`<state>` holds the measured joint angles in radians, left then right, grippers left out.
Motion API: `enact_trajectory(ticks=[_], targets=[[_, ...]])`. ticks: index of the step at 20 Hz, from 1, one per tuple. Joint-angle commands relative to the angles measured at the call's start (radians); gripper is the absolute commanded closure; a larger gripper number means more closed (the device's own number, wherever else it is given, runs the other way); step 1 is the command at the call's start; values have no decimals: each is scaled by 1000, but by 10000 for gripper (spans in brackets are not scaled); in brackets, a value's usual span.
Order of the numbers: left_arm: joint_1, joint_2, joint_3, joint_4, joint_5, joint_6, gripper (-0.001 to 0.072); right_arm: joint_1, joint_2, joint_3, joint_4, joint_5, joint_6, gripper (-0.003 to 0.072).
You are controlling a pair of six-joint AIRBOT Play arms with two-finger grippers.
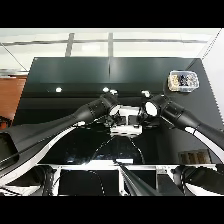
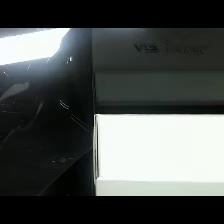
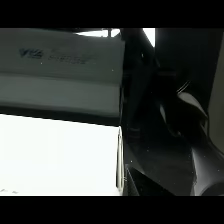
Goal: Fold the box and place the chain.
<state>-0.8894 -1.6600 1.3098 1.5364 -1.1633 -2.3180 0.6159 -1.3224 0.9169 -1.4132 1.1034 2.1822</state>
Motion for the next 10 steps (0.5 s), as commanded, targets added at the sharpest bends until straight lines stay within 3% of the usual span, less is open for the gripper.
enact_trajectory(ticks=[1,8,10], targets=[[0,0,1,0,3,0,677,5,-3,-10,-2,-8,3,380],[0,0,1,0,2,0,677,5,-14,-16,-5,-14,2,389],[0,0,1,0,2,0,677,5,-14,-16,-6,-16,2,569]])
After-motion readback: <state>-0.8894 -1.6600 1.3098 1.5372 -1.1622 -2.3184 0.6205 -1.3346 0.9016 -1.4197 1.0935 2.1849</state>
